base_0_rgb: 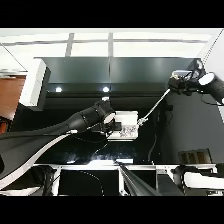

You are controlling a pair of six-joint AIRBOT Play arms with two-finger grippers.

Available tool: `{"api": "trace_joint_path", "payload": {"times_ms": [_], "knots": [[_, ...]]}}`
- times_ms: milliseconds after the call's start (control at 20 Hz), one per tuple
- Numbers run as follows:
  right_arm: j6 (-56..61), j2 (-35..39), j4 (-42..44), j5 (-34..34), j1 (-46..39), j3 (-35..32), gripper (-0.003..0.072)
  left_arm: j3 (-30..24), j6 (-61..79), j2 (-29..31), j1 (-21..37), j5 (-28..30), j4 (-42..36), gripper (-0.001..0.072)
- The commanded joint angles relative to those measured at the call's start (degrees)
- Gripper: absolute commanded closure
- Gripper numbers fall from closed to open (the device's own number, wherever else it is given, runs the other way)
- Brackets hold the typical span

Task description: Fold the box and place the chain.

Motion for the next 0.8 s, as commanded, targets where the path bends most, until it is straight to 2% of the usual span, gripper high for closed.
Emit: {"api": "trace_joint_path", "payload": {"times_ms": [0, 250, 400, 550, 650, 750], "knots": [[-6.3, 8.5, -0.5, 7.0, -1.4, 1.1, 0.0639, 0.0, 0.0, 0.0, 0.0, 0.0, 0.0, 0.0676], [-7.0, 27.5, -3.4, 13.9, -1.6, 1.2, 0.0639, 0.0, 0.0, 0.0, 0.0, 0.0, 0.0, 0.0676], [-7.0, 36.1, -2.3, 18.3, -1.6, 1.3, 0.064, 0.0, 0.0, 0.0, 0.0, 0.0, 0.0, 0.0676], [-8.1, 40.5, 1.2, 27.6, -1.5, 1.2, 0.0639, 0.0, 0.0, 0.0, 0.0, 0.0, 0.0, 0.0676], [-10.4, 40.9, 4.3, 37.4, -0.5, 1.2, 0.064, 0.0, 0.0, 0.0, 0.0, 0.0, 0.0, 0.0676], [-10.6, 40.9, 4.7, 43.2, 2.2, -0.3, 0.0639, 0.0, 0.0, 0.0, 0.0, 0.1, 0.0, 0.0676]]}}
